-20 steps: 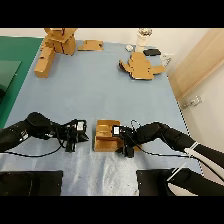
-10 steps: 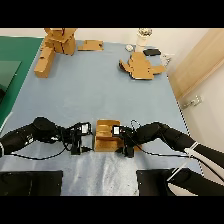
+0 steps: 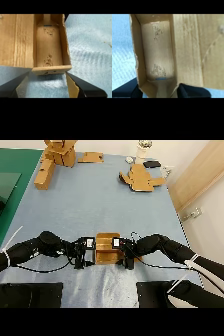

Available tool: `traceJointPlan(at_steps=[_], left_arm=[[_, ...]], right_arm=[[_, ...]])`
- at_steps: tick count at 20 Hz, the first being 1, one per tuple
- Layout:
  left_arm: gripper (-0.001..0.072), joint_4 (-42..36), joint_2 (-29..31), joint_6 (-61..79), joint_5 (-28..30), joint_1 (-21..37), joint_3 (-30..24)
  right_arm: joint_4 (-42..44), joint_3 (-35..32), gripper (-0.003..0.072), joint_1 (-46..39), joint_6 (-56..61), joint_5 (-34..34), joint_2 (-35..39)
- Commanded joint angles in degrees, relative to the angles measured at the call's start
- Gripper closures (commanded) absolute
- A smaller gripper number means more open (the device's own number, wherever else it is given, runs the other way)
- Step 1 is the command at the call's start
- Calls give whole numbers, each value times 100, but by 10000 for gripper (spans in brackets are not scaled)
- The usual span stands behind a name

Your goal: Fold the box.

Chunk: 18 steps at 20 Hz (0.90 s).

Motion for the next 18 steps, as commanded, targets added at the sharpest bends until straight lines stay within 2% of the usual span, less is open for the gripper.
traceJointPlan(at_steps=[1,12,15,18], left_arm=[[-11,-44,-20,-7,98,-35,9],[-11,568,17,-35,-31,118,-31],[-11,503,28,-35,-286,116,-31],[-11,251,26,-37,-295,105,-28]], right_arm=[[9,0,180,4,4,2,4],[9,0,180,4,2,2,4],[11,0,180,4,2,2,4],[9,0,180,4,4,2,4]])
